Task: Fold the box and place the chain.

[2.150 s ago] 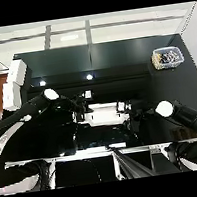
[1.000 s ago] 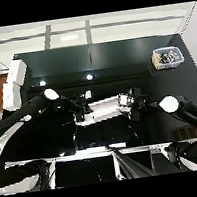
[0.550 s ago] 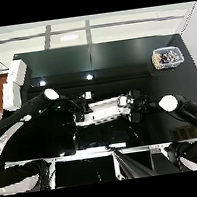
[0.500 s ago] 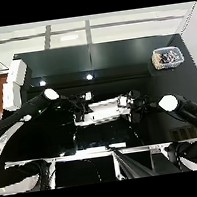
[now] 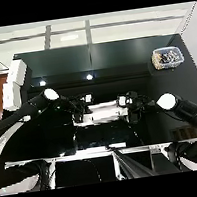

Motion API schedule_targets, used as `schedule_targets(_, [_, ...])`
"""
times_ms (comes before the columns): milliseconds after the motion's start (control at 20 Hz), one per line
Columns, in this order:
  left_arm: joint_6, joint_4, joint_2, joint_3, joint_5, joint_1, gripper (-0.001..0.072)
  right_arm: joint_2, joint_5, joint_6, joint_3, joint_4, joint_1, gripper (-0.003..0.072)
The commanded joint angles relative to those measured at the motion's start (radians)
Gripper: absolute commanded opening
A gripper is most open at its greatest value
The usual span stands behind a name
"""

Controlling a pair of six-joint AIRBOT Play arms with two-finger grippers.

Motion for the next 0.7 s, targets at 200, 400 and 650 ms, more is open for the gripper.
schedule_targets(200, [0.003,0.001,0.0,0.0,0.0,0.0,0.0026,-0.104,0.06,-0.196,0.0,0.109,-0.01,0.0697])
schedule_targets(400, [0.002,0.0,0.0,0.0,0.0,0.0,0.0026,-0.158,0.061,-0.25,0.0,0.124,-0.051,0.0696])
schedule_targets(650, [0.002,-0.003,0.0,0.0,0.0,0.0,0.0026,-0.192,0.082,-0.317,0.0,0.165,-0.051,0.0696])
